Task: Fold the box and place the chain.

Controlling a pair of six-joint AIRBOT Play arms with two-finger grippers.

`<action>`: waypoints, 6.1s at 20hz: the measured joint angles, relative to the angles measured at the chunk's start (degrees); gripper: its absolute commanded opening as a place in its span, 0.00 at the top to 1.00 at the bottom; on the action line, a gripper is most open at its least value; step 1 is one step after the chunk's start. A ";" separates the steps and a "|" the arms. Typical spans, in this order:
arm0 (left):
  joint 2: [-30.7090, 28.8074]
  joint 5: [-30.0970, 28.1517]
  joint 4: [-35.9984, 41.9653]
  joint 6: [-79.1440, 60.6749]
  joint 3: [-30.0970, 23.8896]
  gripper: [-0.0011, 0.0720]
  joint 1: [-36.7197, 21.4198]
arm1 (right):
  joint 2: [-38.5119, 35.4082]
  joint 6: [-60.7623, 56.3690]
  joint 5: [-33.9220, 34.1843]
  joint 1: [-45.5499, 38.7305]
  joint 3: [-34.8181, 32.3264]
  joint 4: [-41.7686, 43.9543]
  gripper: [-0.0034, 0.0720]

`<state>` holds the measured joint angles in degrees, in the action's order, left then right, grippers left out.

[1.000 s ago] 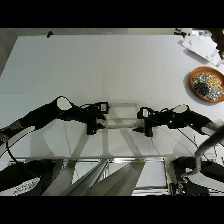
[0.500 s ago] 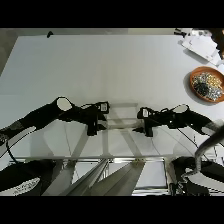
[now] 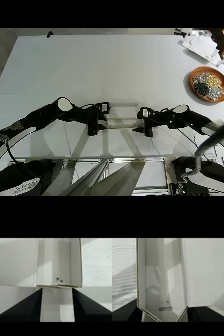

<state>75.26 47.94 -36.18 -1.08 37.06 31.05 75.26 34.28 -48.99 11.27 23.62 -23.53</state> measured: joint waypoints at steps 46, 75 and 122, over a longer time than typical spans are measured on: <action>-0.70 -4.68 13.46 -11.10 -3.89 0.80 4.66 | 0.02 0.20 0.02 0.02 0.02 -0.11 0.40; -18.71 -9.77 23.69 -6.36 -11.17 0.98 -0.94 | 0.02 0.04 -0.04 0.02 0.00 -0.02 0.40; -10.64 -9.01 15.32 42.14 -18.78 0.98 -6.45 | 0.02 0.13 -0.04 0.02 0.00 -0.07 0.40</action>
<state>64.62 38.94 -20.86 41.06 18.28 24.60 75.29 34.41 -49.04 11.29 23.62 -23.59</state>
